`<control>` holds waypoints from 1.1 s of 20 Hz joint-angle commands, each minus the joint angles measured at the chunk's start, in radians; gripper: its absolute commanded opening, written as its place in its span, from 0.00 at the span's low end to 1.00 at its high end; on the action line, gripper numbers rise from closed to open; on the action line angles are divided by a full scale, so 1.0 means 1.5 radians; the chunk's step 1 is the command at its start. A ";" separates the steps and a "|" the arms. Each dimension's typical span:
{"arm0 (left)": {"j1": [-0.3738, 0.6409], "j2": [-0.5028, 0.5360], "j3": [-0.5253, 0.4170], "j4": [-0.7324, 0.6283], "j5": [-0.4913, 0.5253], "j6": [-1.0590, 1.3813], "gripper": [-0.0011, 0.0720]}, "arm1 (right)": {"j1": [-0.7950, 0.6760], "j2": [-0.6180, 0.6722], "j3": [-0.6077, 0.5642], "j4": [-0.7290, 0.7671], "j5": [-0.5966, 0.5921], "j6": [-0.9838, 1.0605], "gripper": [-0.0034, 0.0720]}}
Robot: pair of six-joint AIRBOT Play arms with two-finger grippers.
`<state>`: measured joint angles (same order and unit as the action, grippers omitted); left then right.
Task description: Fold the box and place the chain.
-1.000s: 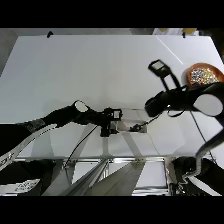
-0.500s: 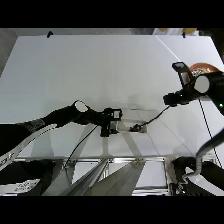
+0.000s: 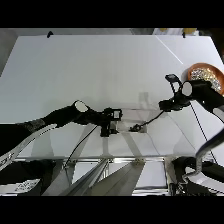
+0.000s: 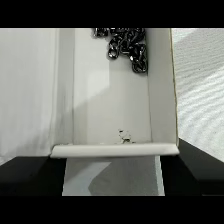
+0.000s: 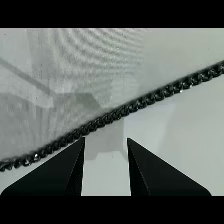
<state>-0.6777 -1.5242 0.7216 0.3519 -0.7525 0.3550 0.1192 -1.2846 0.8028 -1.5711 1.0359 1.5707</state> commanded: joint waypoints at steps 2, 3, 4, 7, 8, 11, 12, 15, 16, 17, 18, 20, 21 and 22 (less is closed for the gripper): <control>0.001 0.000 0.000 0.000 0.000 0.000 0.36 | -0.001 -0.024 -0.001 0.003 -0.028 0.000 0.44; 0.001 0.000 0.000 0.000 0.000 0.000 0.36 | -0.001 -0.029 -0.002 0.003 -0.029 0.000 0.44; 0.001 0.000 0.000 0.000 0.000 0.000 0.36 | -0.001 -0.037 -0.002 0.004 -0.028 0.001 0.43; 0.001 0.000 0.000 0.000 0.000 0.000 0.36 | -0.001 -0.055 -0.001 0.004 -0.022 0.000 0.28; 0.001 0.000 0.000 0.000 0.000 0.000 0.36 | -0.001 -0.054 -0.001 0.003 -0.020 0.000 0.18; 0.001 0.000 0.000 0.000 0.000 0.000 0.36 | 0.000 -0.023 -0.001 -0.013 -0.006 -0.008 0.07; 0.001 0.000 0.000 0.000 0.000 0.000 0.36 | 0.000 0.002 -0.001 -0.019 0.002 -0.009 0.07; 0.001 0.000 0.000 0.000 0.000 0.000 0.36 | 0.009 0.106 -0.001 -0.013 0.045 -0.020 0.07; 0.001 0.000 0.000 0.000 0.000 0.000 0.36 | 0.019 0.148 -0.001 -0.006 0.068 -0.020 0.07; 0.001 0.000 0.000 0.000 0.000 0.000 0.36 | 0.033 0.187 -0.001 0.003 0.091 -0.020 0.07; 0.001 0.000 0.000 0.000 0.000 0.000 0.36 | 0.051 0.230 -0.001 0.017 0.113 -0.020 0.07; 0.001 0.000 0.000 0.000 0.000 0.000 0.36 | 0.097 0.306 -0.001 0.050 0.142 -0.018 0.07; 0.001 0.000 0.000 0.000 0.000 0.000 0.36 | 0.122 0.340 -0.001 0.073 0.149 -0.015 0.08; 0.001 0.000 0.000 0.000 0.000 0.000 0.36 | 0.150 0.372 -0.001 0.106 0.155 -0.014 0.08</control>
